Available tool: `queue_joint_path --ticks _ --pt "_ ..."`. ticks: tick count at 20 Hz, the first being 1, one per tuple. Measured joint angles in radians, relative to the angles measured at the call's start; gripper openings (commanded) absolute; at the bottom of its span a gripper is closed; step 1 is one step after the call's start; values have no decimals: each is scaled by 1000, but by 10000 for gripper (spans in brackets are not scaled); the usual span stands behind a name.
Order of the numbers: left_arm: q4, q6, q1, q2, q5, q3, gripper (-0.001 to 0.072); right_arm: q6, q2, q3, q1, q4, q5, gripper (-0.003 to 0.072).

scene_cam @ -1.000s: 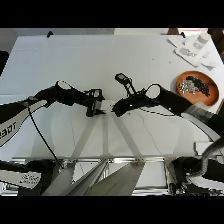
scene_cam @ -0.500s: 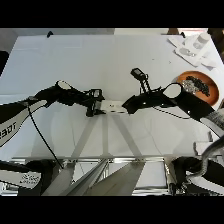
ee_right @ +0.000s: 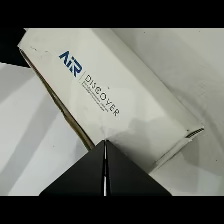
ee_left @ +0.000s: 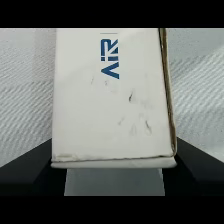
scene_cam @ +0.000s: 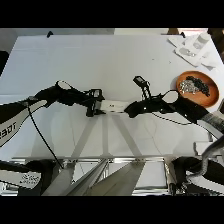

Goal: Fold the box and place the chain.

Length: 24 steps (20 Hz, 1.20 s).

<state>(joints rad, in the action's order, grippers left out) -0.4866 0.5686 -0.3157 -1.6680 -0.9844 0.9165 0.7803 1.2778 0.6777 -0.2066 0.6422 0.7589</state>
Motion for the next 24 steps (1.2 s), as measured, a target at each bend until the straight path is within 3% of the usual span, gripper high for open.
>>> queue_joint_path --ticks 9,13,18,21,24 --pt "0 -2 0 0 0 0 257 27 -324 58 1 61 -23 11" --pt "0 -2 0 0 0 0 257 253 -478 66 1 369 -8 11" --pt "0 -2 0 0 0 0 257 560 -553 68 1 850 209 12" --pt "0 -2 0 0 0 0 257 645 -563 68 1 1018 326 12" --pt "1 -2 0 0 0 0 257 683 -568 68 1 1094 385 12"
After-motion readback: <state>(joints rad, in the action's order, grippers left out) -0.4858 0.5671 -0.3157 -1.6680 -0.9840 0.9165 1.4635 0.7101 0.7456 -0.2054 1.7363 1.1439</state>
